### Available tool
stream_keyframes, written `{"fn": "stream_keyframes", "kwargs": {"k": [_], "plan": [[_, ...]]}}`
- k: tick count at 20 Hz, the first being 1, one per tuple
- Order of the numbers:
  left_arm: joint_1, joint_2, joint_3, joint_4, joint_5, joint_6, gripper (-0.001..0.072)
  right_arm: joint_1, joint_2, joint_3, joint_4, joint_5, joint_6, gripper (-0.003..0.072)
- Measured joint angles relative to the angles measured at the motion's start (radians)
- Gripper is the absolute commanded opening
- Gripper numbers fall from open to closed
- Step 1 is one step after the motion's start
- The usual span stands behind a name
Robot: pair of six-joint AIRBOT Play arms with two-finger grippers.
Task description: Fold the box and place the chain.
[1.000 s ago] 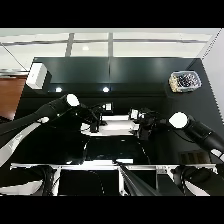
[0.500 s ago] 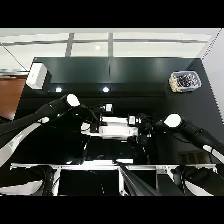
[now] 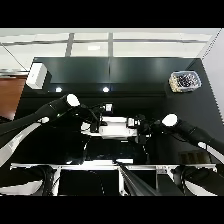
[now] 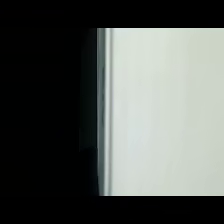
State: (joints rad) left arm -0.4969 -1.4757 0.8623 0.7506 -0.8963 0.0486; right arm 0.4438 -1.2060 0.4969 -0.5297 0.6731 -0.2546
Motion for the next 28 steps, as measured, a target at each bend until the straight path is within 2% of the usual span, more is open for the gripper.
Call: {"fn": "stream_keyframes", "kwargs": {"k": [11, 12, 13, 14, 17, 18, 19, 22, 25, 26, 27, 28], "plan": [[0.0, 0.0, 0.0, 0.0, 0.003, 0.0, 0.0027, -0.001, -0.013, 0.0, 0.007, -0.013, -0.011, 0.0695], [0.0, 0.0, 0.0, 0.0, 0.003, -0.001, 0.0026, -0.001, -0.013, 0.0, 0.007, -0.013, -0.011, 0.0624], [0.0, 0.0, 0.0, 0.0, 0.003, -0.001, 0.0027, -0.001, -0.013, 0.0, 0.006, -0.013, -0.011, 0.046], [0.0, 0.0, 0.0, 0.001, 0.004, 0.0, 0.0027, -0.001, -0.013, 0.0, 0.006, -0.013, -0.011, 0.0427], [0.0, 0.0, 0.0, 0.001, 0.003, 0.0, 0.003, -0.001, -0.013, 0.0, 0.006, -0.014, -0.011, 0.0427], [0.0, 0.0, 0.0, 0.001, 0.003, 0.0, 0.0105, -0.001, -0.013, 0.0, 0.006, -0.014, -0.012, 0.0427], [0.0, 0.0, 0.0, -0.002, -0.002, -0.003, 0.0242, -0.001, -0.013, 0.0, 0.006, -0.017, -0.011, 0.0427], [0.0, 0.011, 0.005, 0.005, -0.006, -0.02, 0.0427, -0.001, -0.013, 0.0, 0.006, -0.018, -0.013, 0.0427], [0.003, 0.059, 0.018, 0.061, -0.045, -0.064, 0.0427, -0.001, -0.013, 0.0, 0.005, -0.017, -0.013, 0.0425], [0.005, 0.083, 0.02, 0.087, -0.069, -0.089, 0.0424, -0.001, -0.013, 0.0, 0.005, -0.017, -0.013, 0.0397], [0.01, 0.111, 0.021, 0.127, -0.099, -0.127, 0.0419, -0.001, -0.013, 0.0, 0.005, -0.017, -0.012, 0.0338], [0.016, 0.139, 0.023, 0.168, -0.126, -0.177, 0.0357, -0.001, -0.013, 0.0, 0.005, -0.017, -0.012, 0.0261]]}}
